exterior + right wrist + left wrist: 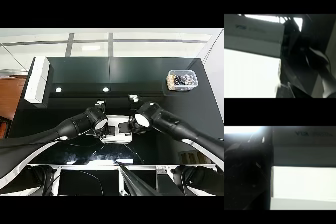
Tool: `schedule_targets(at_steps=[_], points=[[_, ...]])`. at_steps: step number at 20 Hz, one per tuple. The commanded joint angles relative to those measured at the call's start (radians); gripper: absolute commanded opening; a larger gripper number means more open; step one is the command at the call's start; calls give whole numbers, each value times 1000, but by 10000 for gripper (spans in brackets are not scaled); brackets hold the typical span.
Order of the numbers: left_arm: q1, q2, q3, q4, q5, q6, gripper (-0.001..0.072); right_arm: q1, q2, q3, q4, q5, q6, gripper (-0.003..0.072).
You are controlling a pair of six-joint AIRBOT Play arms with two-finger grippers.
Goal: Fold the box and place the chain.
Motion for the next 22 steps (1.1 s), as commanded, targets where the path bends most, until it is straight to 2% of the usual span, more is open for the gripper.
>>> schedule_targets(at_steps=[1,5,9,11,12,13,16,17,20,22], points=[[1,0,0,0,0,0,33,0,130,1,-8,50,-68,382],[1,0,0,-3,1,0,33,-64,316,1,-91,130,-80,382],[1,0,0,-11,-3,0,33,-249,407,1,-384,219,-146,383],[1,0,0,-11,-2,0,33,-383,403,0,-499,170,-193,384],[1,0,0,-11,-2,0,33,-468,398,0,-514,104,-211,445],[1,0,0,-11,-2,0,33,-556,388,0,-505,23,-237,716],[1,0,0,-11,-2,0,33,-763,307,4,-461,-207,-264,712],[1,0,0,-11,-3,0,33,-820,257,22,-410,-252,-266,711],[1,0,0,-11,-3,0,33,-937,48,167,-248,-266,-266,711],[1,0,0,-10,-3,0,33,-968,-112,306,-210,-231,-266,711]])
